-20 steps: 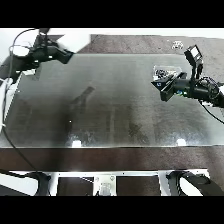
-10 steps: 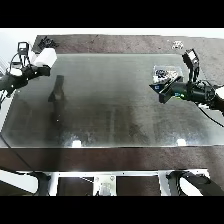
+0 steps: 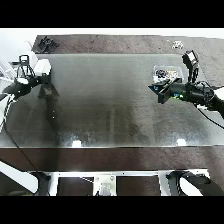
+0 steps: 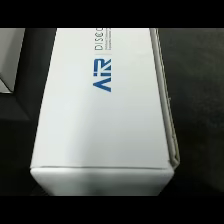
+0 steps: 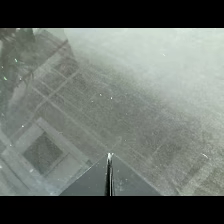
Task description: Fold the box and place the chain.
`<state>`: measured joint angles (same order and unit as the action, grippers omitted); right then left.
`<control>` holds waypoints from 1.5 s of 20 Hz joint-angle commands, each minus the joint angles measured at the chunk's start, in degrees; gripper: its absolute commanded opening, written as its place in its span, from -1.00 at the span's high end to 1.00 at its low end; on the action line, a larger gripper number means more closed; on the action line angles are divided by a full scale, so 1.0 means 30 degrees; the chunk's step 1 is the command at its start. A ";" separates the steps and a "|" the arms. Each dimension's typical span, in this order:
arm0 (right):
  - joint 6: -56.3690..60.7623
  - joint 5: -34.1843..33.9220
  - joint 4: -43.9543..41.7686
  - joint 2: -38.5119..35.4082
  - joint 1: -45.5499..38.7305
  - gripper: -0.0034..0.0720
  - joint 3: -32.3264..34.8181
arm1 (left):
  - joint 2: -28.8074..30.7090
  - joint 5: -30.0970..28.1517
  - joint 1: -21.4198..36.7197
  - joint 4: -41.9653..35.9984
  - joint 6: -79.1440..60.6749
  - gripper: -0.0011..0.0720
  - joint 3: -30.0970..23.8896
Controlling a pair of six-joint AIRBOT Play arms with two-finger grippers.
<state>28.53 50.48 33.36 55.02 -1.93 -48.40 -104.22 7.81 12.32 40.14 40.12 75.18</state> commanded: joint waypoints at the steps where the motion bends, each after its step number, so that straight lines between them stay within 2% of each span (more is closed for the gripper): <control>1: -0.0007 -0.0007 -0.0138 0.0007 0.0015 0.87 0.0015 | -0.0619 0.0525 0.0452 0.0525 -0.0539 0.89 -0.0007; 2: 0.0000 -0.0022 -0.0138 0.0007 0.0015 0.62 0.0015 | -0.0670 0.0889 0.0641 0.0838 -0.1100 0.00 0.0007; 3: 0.0000 -0.0051 -0.0138 0.0007 0.0015 0.42 0.0015 | -0.0663 0.0612 0.0641 0.0933 -0.1246 -0.72 0.0007; 5: 0.0000 -0.0044 -0.0168 0.0007 0.0022 0.25 0.0015 | -0.0641 0.0641 0.0663 0.1355 -0.2681 -0.94 0.0007; 9: -0.0007 -0.0044 -0.0488 0.0007 0.0007 -0.50 0.0015 | -0.0051 0.3082 0.0663 0.2157 -0.4539 -0.96 0.0663; 11: -0.0007 -0.0044 -0.0488 0.0007 0.0007 -0.50 0.0015 | 0.1268 0.4182 0.0663 0.2943 -0.4532 -0.96 0.0678; 12: -0.0007 -0.0044 -0.0488 0.0007 0.0007 -0.60 0.0015 | 0.2084 0.4823 0.0663 0.2994 -0.4488 -0.95 0.0678; 14: -0.0007 -0.0036 -0.0488 0.0007 0.0007 -0.60 0.0015 | 0.3679 0.5982 0.0663 0.3038 -0.4313 -0.95 0.0678; 16: -0.0007 0.0029 -0.0488 0.0000 0.0022 -0.90 0.0015 | 0.4932 0.6528 0.0663 0.3599 -0.3621 -0.95 0.0678; 20: -0.0007 0.0051 -0.0474 -0.0015 0.0022 -0.90 0.0015 | 0.4787 0.7249 0.1370 0.5020 -0.0984 -0.95 0.0539; 27: -0.0007 0.0197 -0.0488 -0.0015 0.0022 -0.90 0.0015 | 0.2652 1.0105 0.2426 0.5486 0.0685 -0.95 0.0000; 30: -0.0007 0.0692 -0.0481 -0.0015 0.0029 -0.90 0.0015 | 0.1741 1.0921 0.2433 0.7431 0.2579 -0.95 0.0007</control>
<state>28.49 51.51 31.94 55.02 -1.91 -48.38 -96.75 37.01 19.29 58.13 43.31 75.42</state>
